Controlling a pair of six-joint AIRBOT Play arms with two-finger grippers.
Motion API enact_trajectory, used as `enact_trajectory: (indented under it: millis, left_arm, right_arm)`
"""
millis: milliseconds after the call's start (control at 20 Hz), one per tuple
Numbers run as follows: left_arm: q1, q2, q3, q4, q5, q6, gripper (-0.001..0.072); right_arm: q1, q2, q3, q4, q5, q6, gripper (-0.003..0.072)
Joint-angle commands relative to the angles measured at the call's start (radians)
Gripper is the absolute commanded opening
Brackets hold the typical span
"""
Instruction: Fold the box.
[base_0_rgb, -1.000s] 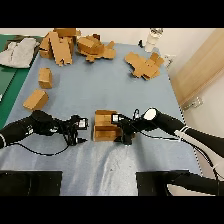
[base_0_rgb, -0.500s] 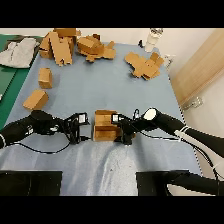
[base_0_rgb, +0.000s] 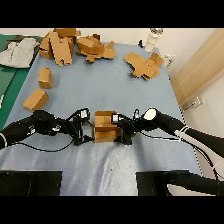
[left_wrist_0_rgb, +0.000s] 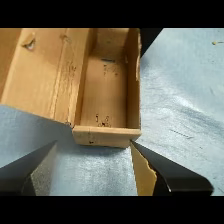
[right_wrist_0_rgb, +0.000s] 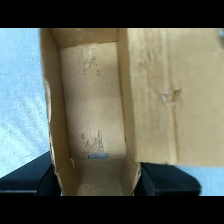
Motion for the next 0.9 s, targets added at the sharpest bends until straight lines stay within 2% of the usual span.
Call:
enact_trajectory:
  millis: [0,100,300,350,500,650,850]
  left_arm:
    - [-0.026,-0.01,0.001,0.001,0.015,-0.026,0.07]
    - [-0.025,-0.016,0.001,0.014,0.016,-0.026,0.0701]
    - [-0.023,-0.016,0.001,0.195,0.04,-0.153,0.07]
    - [-0.023,-0.016,0.001,0.203,0.039,-0.157,0.07]
    - [-0.027,-0.017,0.019,0.157,-0.008,-0.156,0.07]
    - [-0.038,-0.021,0.03,0.127,0.024,-0.154,0.07]
    - [-0.065,-0.055,0.039,0.127,0.018,-0.155,0.0701]
  right_arm:
    - [0.001,0.0,0.0,0.0,0.0,0.001,0.0521]
    - [0.001,0.0,0.0,0.001,0.0,0.001,0.0522]
    - [0.001,0.0,0.0,0.001,0.0,0.001,0.0521]
    - [0.001,0.0,0.0,0.0,0.0,0.001,0.0521]
    - [0.001,0.0,0.0,0.0,0.0,0.001,0.0521]
    - [0.001,0.0,0.0,0.001,0.0,0.001,0.0521]
    - [0.001,0.0,0.0,0.001,0.0,0.001,0.0522]
